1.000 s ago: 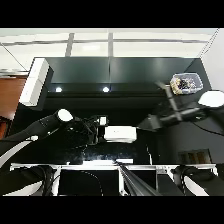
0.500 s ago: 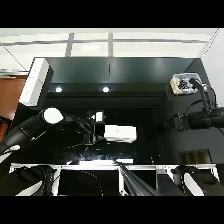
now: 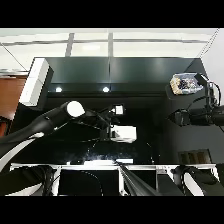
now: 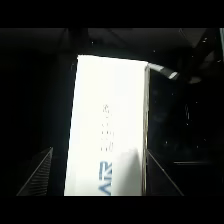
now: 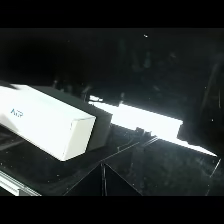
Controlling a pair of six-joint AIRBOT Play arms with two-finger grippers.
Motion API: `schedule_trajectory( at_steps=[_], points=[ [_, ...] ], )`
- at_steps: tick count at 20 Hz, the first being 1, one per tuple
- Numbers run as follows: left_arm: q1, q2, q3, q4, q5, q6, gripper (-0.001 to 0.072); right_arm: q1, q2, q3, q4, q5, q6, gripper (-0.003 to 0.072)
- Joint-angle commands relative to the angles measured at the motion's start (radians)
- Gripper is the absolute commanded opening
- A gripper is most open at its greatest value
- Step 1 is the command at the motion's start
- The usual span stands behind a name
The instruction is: Fold the box and place the chain.
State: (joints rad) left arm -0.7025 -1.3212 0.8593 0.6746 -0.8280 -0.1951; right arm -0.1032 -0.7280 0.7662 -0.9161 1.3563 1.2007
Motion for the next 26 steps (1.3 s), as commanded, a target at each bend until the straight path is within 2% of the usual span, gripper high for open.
schedule_trajectory(
  at_steps=[1, 11, 18, 20, 22, 26],
  points=[
    [-0.03, -0.1, 0.076, -0.011, 0.005, -0.089, 0.0711, 0.0, 0.0, 0.0, 0.0, -0.006, -0.031, 0.0012],
    [-0.031, -0.104, 0.082, -0.006, -0.071, -0.098, 0.071, 0.0, 0.0, 0.0, 0.0, -0.013, -0.061, 0.0013],
    [-0.035, -0.113, 0.082, 0.01, -0.069, -0.074, 0.071, 0.0, 0.0, 0.0, 0.0, -0.016, -0.061, 0.0013],
    [-0.055, -0.125, 0.082, 0.056, -0.068, -0.074, 0.071, 0.0, 0.0, 0.0, 0.0, -0.016, -0.061, 0.0012],
    [-0.086, -0.135, 0.082, 0.109, -0.054, -0.074, 0.071, 0.0, 0.0, 0.0, 0.0, -0.016, -0.061, 0.0012],
    [-0.137, -0.168, 0.082, 0.127, 0.05, -0.074, 0.071, -0.001, 0.0, 0.0, 0.0, -0.019, -0.061, 0.0013]
  ],
)
